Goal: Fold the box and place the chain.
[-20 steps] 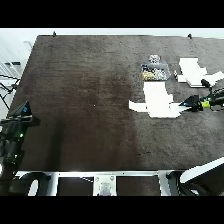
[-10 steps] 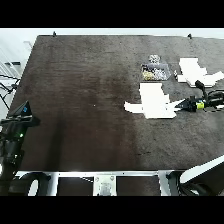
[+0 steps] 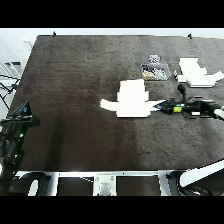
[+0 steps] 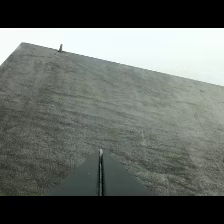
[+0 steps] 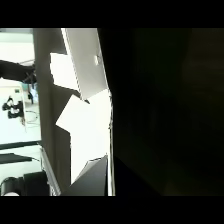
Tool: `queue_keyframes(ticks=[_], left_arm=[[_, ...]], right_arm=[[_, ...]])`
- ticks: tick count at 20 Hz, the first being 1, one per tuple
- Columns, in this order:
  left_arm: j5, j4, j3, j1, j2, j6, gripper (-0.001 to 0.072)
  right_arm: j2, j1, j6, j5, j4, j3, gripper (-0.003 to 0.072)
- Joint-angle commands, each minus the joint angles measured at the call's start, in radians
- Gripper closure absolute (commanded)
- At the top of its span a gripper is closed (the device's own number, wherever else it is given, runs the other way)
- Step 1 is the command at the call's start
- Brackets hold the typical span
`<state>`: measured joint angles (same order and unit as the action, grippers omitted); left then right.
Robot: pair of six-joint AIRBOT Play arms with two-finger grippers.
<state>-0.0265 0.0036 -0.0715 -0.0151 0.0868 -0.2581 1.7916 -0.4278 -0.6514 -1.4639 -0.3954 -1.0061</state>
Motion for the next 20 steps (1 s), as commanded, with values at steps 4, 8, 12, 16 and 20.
queue_keyframes(ticks=[4,8,12,16,20], left_arm=[[0.0,0.0,-0.001,-0.001,0.0,0.0,0.069],[0.0,0.0,-0.001,-0.001,0.0,0.0,0.069],[0.0,0.0,-0.001,-0.001,0.0,0.001,0.069],[-0.007,0.0,-0.001,-0.001,0.0,0.0,0.069],[-0.011,0.002,-0.001,-0.001,0.0,0.006,0.0611]], right_arm=[[-0.045,0.35,0.062,0.299,0.26,0.033,0.0678],[-0.041,0.476,0.01,0.452,0.167,-0.107,0.0678],[-0.041,0.493,-0.029,0.522,0.095,-0.132,0.0678],[-0.063,0.524,0.02,0.629,0.098,-0.085,0.0679],[-0.105,0.524,0.02,0.687,0.098,-0.033,0.0679]])
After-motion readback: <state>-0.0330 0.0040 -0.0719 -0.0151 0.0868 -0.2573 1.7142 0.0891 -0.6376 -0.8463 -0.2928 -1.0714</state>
